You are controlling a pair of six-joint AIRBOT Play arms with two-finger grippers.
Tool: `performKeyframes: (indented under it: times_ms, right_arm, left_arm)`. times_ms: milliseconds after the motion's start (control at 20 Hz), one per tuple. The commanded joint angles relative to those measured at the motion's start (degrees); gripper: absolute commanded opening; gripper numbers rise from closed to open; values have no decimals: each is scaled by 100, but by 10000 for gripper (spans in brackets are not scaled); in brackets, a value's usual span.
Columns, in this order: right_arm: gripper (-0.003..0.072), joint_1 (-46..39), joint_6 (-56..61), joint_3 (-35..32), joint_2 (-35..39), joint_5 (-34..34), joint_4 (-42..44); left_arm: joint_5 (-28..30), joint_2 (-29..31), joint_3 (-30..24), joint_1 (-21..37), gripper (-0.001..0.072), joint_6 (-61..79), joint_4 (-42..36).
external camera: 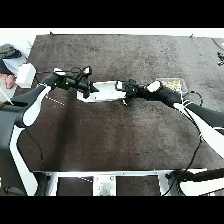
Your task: Fold the box and place the chain.
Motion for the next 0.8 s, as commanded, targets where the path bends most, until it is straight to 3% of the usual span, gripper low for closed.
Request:
performKeyframes:
  times_ms: [0,450,750]
  right_arm:
    - [592,-90,35,208,-103,155,-28]
    - [592,-291,164,824,-579,953,-31]
    - [593,-343,260,1008,-706,986,-81]
  left_arm:
    - [-4,-4,-2,-2,11,0,-4]
    - [-2,-4,-2,-2,12,0,-4]
    - [-2,-4,-2,-2,11,0,-4]
